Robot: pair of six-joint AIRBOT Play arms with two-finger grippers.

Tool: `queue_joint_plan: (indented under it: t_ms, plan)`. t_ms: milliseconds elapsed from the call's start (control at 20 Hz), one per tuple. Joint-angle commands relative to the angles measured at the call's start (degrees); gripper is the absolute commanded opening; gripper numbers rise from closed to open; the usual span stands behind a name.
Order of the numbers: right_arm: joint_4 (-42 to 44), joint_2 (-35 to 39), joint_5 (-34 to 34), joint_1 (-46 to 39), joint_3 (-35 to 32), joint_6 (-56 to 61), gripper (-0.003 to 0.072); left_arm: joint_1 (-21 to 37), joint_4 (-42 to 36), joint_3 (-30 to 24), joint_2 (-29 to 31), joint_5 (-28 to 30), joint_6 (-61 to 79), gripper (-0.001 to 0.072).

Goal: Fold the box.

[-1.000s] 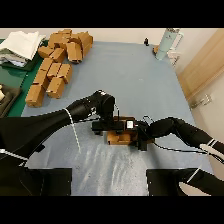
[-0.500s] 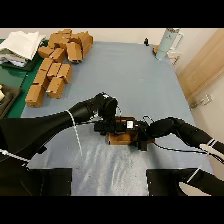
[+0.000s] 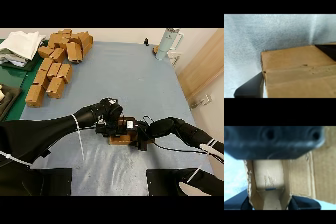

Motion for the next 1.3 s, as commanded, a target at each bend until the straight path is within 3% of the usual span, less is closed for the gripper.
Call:
queue_joint_plan:
  t_ms: [0,400,450,500,1000,1250]
  plan:
    - [0.02,0.02,0.00,-0.02,0.04,0.02,0.0446,-1.57,4.42,0.00,-0.09,0.04,-4.17,0.0254]
    - [0.02,0.02,0.00,-0.02,0.04,0.02,0.0446,-1.53,4.33,0.00,-0.07,1.68,-5.62,0.0263]
    - [0.02,0.02,0.00,-0.02,0.04,0.02,0.0446,-1.53,4.33,0.00,-0.04,2.45,-5.60,0.0365]
    - [0.02,0.02,0.00,-0.02,0.04,0.02,0.0446,-1.51,4.13,0.00,-0.04,2.86,-5.99,0.0611]
    - [0.02,0.02,0.00,-0.02,0.04,0.02,0.0446,-1.92,8.98,0.00,0.09,0.61,-10.54,0.0603]
    - [0.02,0.02,0.00,-0.02,0.04,0.02,0.0446,-5.64,15.41,-0.39,1.42,-1.22,-13.60,0.0603]
